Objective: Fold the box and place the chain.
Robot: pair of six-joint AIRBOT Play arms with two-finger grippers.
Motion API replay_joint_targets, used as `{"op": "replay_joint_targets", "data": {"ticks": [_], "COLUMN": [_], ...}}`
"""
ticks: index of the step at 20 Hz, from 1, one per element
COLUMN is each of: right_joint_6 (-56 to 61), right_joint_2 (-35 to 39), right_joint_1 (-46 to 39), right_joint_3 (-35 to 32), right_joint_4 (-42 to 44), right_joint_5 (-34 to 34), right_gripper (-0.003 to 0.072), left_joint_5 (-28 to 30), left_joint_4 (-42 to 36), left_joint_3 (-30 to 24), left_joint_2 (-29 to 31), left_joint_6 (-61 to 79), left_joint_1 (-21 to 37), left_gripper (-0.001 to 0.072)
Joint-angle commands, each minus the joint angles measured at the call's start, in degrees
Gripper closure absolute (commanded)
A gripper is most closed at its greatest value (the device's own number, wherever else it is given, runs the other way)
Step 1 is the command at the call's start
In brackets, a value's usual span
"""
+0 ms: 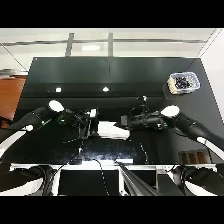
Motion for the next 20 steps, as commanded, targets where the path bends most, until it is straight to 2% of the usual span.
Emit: {"op": "replay_joint_targets", "data": {"ticks": [1, 4, 7, 15, 16, 17, 18, 20], "right_joint_6": [-0.4, 2.4, 2.7, 2.7, 2.7, 2.7, 2.7, 2.7], "right_joint_2": [5.9, 9.7, 10.6, 10.6, 10.6, 10.6, 10.6, 10.6], "right_joint_1": [-4.5, -10.8, -14.9, -15.5, -15.5, -15.5, -15.5, -15.5], "right_joint_3": [0.7, 0.7, 0.7, 0.7, 0.7, 0.7, 0.7, 0.7], "right_joint_4": [-2.3, -8.9, -10.3, -12.1, -12.1, -12.1, -12.1, -12.2], "right_joint_5": [3.0, 6.5, 9.6, 7.5, 7.1, 7.1, 7.1, 7.1], "right_gripper": [0.0665, 0.0665, 0.0666, 0.0665, 0.0665, 0.0665, 0.0665, 0.0665], "left_joint_5": [0.1, 0.1, 0.7, 1.9, 1.9, 1.9, 2.0, 2.1], "left_joint_4": [0.0, 0.0, -0.1, -0.7, -0.6, -0.4, -0.4, 0.1], "left_joint_3": [0.0, 0.0, 0.0, 0.0, 0.0, 0.0, 0.0, 0.0], "left_joint_2": [0.0, 0.0, 0.0, 0.0, 0.0, 0.0, 0.0, 0.2], "left_joint_6": [0.2, 0.1, -0.4, -1.4, -1.4, -1.4, -1.4, -1.4], "left_joint_1": [0.0, 0.0, 0.0, 0.0, 0.0, 0.0, 0.1, 0.1], "left_gripper": [0.024, 0.024, 0.0239, 0.0239, 0.02, 0.0061, -0.0011, -0.0011]}}
